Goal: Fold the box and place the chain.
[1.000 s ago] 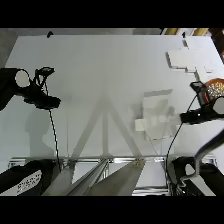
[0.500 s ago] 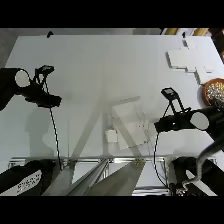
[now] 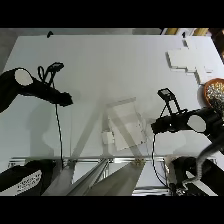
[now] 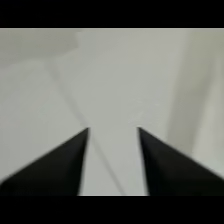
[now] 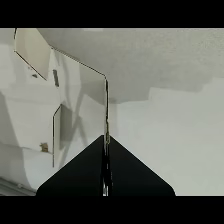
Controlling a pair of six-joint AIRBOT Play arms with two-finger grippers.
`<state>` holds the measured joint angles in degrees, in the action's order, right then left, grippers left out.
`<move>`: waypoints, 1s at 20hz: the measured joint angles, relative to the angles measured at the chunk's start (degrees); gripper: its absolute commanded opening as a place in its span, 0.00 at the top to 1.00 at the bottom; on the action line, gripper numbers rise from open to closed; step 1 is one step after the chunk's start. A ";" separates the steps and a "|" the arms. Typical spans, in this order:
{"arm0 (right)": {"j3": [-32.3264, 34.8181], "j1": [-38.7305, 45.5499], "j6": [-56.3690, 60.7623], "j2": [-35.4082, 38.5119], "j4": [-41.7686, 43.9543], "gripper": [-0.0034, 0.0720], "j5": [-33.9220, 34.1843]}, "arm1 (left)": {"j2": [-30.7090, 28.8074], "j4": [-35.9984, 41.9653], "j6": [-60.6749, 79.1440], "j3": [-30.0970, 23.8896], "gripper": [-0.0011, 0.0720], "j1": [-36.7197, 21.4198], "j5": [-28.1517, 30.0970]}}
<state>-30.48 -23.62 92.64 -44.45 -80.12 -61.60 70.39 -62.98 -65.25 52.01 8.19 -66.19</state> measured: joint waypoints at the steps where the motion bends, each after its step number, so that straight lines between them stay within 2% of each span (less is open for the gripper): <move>1: 0.00 -0.04 0.04 -0.02 0.22 0.93 0.02 | 0.79 4.09 4.11 -0.44 0.17 0.59 0.24; 7: 0.00 -0.07 0.13 0.00 1.09 0.93 0.00 | 7.56 20.26 22.67 -1.49 0.17 8.96 0.20; 12: 0.00 -0.07 0.13 0.00 1.25 0.93 0.00 | 12.90 28.35 32.57 -1.64 0.17 16.39 2.84; 18: 0.00 -0.07 0.09 -0.02 1.27 0.93 0.17 | 18.60 36.28 36.41 -1.64 0.18 18.64 4.76; 19: 0.00 -0.07 0.07 0.00 1.27 0.93 0.20 | 19.52 37.64 37.09 -1.64 0.23 18.78 4.70; 20: 0.00 -0.07 0.00 -0.02 1.27 0.93 0.22 | 20.28 39.26 38.07 -1.64 0.24 18.86 4.48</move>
<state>-30.48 -23.68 92.64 -44.47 -78.85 -61.39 90.67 -23.73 -27.18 50.37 27.05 -61.71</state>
